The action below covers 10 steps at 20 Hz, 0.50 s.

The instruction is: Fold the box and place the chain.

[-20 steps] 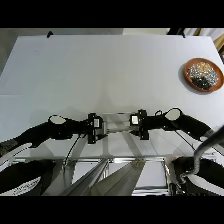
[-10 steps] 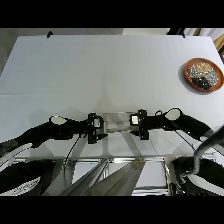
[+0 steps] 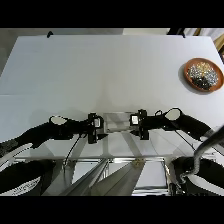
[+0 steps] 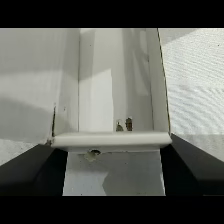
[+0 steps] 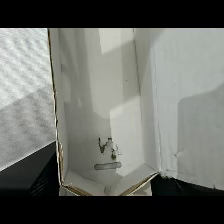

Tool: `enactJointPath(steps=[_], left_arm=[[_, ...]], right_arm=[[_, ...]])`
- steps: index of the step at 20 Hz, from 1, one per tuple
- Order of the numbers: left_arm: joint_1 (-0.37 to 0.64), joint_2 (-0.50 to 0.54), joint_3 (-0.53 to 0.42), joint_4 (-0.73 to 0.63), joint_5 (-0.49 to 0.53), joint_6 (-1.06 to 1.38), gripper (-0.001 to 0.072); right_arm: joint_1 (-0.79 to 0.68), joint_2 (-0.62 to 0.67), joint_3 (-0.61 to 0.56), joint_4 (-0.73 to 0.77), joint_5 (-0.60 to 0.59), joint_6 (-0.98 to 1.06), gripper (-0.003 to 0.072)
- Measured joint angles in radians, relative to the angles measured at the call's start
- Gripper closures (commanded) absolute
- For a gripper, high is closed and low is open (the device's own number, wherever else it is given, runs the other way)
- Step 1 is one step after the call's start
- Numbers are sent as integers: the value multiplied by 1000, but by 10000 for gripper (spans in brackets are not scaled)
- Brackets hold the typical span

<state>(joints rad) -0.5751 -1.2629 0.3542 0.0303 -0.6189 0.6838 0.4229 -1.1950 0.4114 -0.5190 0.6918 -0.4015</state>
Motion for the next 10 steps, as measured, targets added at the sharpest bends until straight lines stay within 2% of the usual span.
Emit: enactJointPath(steps=[3, 4, 5, 6, 10], left_arm=[[0, 0, 0, 0, 0, 0, 572], [0, 0, 0, 0, 0, 0, 572], [0, 0, 0, 0, 1, 0, 572], [0, 0, 0, -5, 9, 0, 572], [0, 0, 0, -4, 10, 0, 572]], right_arm=[[0, 0, 0, 0, 0, 0, 304], [0, 0, 0, 0, 0, 0, 232], [0, 0, 0, 0, 0, 0, 73], [0, 0, 0, 1, -5, -1, -16], [1, 16, 0, -1, 3, 5, -17]])
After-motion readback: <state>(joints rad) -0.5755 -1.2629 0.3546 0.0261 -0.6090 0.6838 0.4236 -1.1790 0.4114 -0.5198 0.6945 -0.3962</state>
